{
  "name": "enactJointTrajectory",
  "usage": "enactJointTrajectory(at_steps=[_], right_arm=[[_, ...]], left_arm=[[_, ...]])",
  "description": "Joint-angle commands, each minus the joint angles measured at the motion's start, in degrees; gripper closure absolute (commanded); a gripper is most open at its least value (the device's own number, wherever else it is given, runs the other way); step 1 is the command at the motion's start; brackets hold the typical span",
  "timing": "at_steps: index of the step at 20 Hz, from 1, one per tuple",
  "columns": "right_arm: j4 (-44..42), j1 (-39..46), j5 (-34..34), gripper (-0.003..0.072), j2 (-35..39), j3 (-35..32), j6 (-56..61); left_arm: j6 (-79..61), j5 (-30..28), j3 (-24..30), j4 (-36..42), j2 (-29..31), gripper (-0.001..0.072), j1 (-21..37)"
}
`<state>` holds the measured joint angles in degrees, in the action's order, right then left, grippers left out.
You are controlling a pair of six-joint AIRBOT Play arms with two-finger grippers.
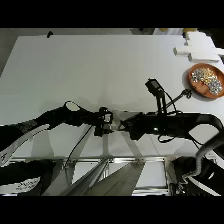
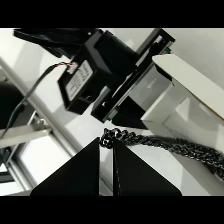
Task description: Fold the box and place the chain.
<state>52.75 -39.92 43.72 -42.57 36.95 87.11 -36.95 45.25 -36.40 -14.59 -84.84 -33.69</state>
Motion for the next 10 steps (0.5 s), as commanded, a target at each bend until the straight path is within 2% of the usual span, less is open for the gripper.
enactJointTrajectory(at_steps=[1,2,4,6,8,9,10], right_arm=[[2.9,-0.4,-1.4,0.0674,-4.4,0.0,-0.1],[4.2,-0.4,-0.9,0.0665,-5.4,0.0,-0.1],[5.4,-0.3,-0.9,0.0494,-5.9,0.1,-0.2],[5.8,-0.3,-0.3,0.0488,-4.7,0.7,-0.3],[10.2,-0.3,2.2,0.0491,-3.0,3.2,-0.4],[14.2,0.4,4.5,0.0518,-2.3,5.1,0.4],[17.5,2.0,7.4,0.0579,-1.7,6.7,1.3]], left_arm=[[0.0,0.0,0.0,0.0,0.0,0.0575,0.0],[0.0,0.0,0.0,0.0,0.0,0.0575,0.0],[0.0,0.0,0.0,0.0,0.0,0.0575,0.0],[0.0,0.0,0.0,0.0,0.0,0.0575,0.0],[0.0,0.0,0.0,0.0,0.0,0.0575,0.0],[0.0,0.0,0.0,0.0,0.0,0.0575,0.0],[0.0,0.0,0.0,0.0,0.0,0.0575,0.0]])
